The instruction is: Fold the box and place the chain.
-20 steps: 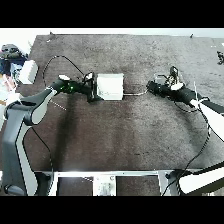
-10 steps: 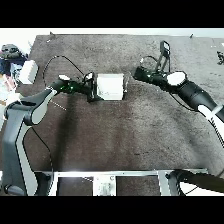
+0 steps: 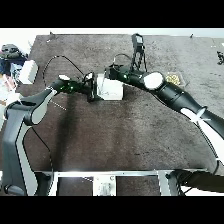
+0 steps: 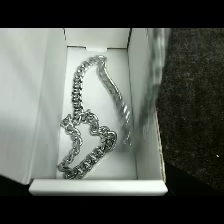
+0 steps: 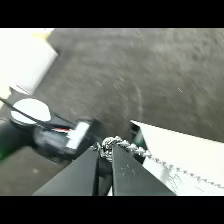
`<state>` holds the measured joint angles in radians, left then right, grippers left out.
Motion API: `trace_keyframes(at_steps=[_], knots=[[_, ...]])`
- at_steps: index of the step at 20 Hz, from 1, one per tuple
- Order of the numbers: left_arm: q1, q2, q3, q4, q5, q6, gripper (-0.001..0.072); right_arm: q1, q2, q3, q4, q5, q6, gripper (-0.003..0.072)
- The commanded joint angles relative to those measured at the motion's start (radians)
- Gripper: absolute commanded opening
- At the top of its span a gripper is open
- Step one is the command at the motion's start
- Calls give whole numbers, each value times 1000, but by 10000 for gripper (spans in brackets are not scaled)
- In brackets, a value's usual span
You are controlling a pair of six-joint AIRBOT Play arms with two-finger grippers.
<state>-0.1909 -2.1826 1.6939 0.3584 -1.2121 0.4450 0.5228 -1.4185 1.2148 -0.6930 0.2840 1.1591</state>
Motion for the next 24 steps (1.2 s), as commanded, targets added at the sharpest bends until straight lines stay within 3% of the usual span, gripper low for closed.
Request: trace_keyframes(at_steps=[1,4,5,6,10,14,15,16,20,24], knots=[[1,0,0,0,0,1,174,-31,-55,-22,-44,14,56,13],[1,0,0,0,0,0,174,-59,-74,-58,-47,54,61,43],[1,0,0,0,0,0,174,-68,-75,-68,-68,59,61,257],[1,0,0,0,0,0,174,-84,-74,-70,-116,77,64,293],[1,0,0,0,0,0,174,-243,-33,-93,-228,212,103,296],[1,0,0,0,0,0,174,-480,21,-200,-228,210,121,299],[1,0,0,0,0,0,174,-530,12,-214,-227,206,122,391],[1,0,0,0,0,1,174,-571,-11,-216,-226,206,127,409],[1,0,0,0,0,0,174,-615,-130,-201,-202,134,144,407],[1,0,0,0,0,0,174,-576,-246,-114,-171,113,144,405]])
